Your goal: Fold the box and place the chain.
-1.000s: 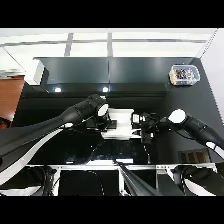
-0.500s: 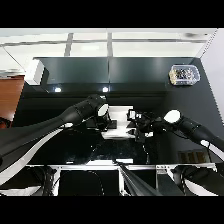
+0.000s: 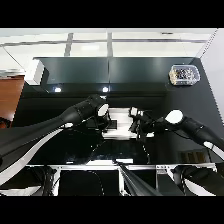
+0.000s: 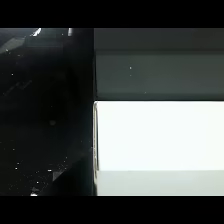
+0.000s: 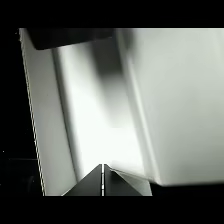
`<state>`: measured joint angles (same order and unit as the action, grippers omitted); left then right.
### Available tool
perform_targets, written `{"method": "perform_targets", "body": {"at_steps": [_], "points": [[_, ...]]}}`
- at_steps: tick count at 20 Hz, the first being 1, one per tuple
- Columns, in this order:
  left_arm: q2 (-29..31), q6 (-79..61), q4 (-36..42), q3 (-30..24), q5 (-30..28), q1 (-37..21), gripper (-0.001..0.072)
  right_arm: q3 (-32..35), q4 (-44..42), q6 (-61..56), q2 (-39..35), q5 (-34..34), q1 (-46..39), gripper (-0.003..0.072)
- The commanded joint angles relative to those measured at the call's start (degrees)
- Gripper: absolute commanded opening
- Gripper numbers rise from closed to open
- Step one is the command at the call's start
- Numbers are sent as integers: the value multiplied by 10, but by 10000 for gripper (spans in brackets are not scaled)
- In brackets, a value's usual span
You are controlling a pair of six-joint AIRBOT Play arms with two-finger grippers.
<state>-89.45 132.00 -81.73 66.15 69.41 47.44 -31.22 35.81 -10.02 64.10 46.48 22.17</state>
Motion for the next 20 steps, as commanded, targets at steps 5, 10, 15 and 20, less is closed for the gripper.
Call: {"method": "perform_targets", "body": {"at_steps": [5,10,15,20], "points": [[0,0,-1,0,1,0,23,-74,106,-312,-108,189,-217,12],[0,0,0,0,1,0,23,-8,162,-586,-88,92,-409,12],[0,0,-1,0,1,0,24,22,65,-534,23,216,-395,12],[0,0,0,0,1,0,24,22,-39,-451,122,221,-270,12]]}}
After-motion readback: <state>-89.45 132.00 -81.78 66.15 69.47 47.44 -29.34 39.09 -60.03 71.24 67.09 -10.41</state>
